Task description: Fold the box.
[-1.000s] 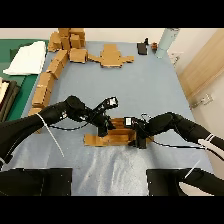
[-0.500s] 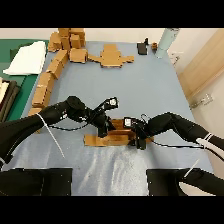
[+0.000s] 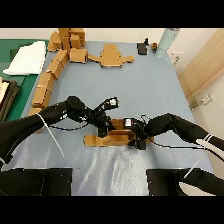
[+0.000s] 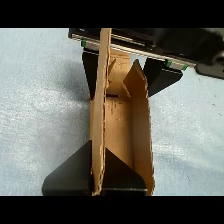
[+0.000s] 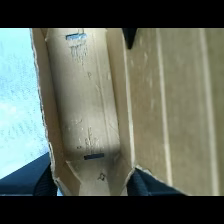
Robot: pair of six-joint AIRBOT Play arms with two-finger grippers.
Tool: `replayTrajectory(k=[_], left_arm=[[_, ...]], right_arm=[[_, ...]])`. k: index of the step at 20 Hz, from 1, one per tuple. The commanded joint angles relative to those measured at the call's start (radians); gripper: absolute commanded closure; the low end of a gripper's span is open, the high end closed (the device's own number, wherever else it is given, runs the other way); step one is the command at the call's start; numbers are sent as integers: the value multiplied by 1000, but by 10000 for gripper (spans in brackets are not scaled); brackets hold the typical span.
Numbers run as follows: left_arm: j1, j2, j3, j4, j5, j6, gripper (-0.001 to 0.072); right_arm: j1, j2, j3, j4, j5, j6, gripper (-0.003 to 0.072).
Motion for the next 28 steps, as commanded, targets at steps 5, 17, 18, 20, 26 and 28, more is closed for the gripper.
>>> replayTrajectory(k=[5,17,18,20,26,28], left_arm=[[1,-1,0,0,0,0,697],[3,-1,0,-10,3,-39,695],[8,0,0,-8,4,-39,625],[23,0,0,-8,38,-98,114],[117,111,0,106,-74,-397,96],[143,167,0,251,-182,-685,98]], right_arm=[[0,1,0,-3,-3,0,190],[0,1,0,-6,-4,0,189],[0,1,0,-7,-4,0,189],[0,1,0,-7,-4,0,190],[0,1,0,-7,-4,0,190],[0,1,0,-7,-4,0,189]])
